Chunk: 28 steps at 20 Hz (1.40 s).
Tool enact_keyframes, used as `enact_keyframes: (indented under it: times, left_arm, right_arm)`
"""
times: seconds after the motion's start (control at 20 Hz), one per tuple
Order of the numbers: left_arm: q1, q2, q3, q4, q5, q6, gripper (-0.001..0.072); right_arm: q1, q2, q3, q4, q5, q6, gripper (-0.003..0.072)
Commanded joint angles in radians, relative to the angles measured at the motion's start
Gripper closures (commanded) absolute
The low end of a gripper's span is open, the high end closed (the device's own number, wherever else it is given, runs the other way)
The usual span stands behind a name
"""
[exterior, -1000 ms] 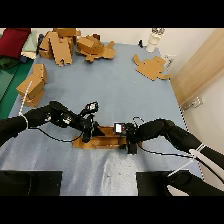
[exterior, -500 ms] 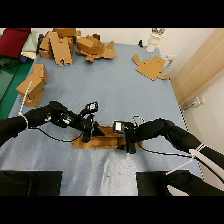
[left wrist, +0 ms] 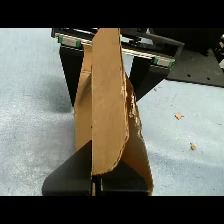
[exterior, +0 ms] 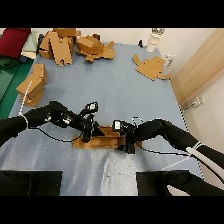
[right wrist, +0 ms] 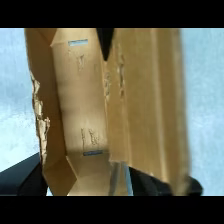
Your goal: Fold the box.
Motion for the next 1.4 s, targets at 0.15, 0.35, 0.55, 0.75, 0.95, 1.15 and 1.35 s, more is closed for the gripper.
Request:
enact_keyframes:
  times: [0.15, 0.35, 0.55, 0.75, 0.95, 1.15, 1.35]
  left_arm:
    - [0.001, 0.000, 0.000, 0.000, 0.000, 0.000, 0.0695]
    - [0.001, 0.000, 0.000, 0.000, 0.000, 0.001, 0.0695]
    - [0.001, 0.000, 0.000, 0.000, 0.000, 0.001, 0.0695]
    - [0.001, 0.000, 0.000, 0.000, 0.000, 0.001, 0.0695]
    - [0.001, 0.000, 0.000, 0.000, 0.001, 0.002, 0.0695]
    - [0.001, 0.000, 0.000, 0.000, 0.001, 0.003, 0.0695]
    - [0.001, 0.000, 0.000, 0.000, 0.001, 0.003, 0.0695]
  right_arm:
    - [0.006, -0.004, 0.000, 0.000, 0.017, 0.030, -0.0022]
    - [0.013, -0.004, 0.000, 0.006, 0.008, 0.030, -0.0022]
    - [0.013, -0.004, 0.000, 0.008, -0.033, 0.024, -0.0020]
    - [0.013, -0.003, 0.000, 0.002, -0.036, -0.084, -0.0021]
    - [0.013, -0.003, 0.000, -0.002, -0.037, -0.084, -0.0021]
    - [0.013, -0.004, 0.000, -0.009, -0.054, -0.084, -0.0021]
    - [0.012, -0.004, 0.000, -0.010, -0.063, -0.084, -0.0021]
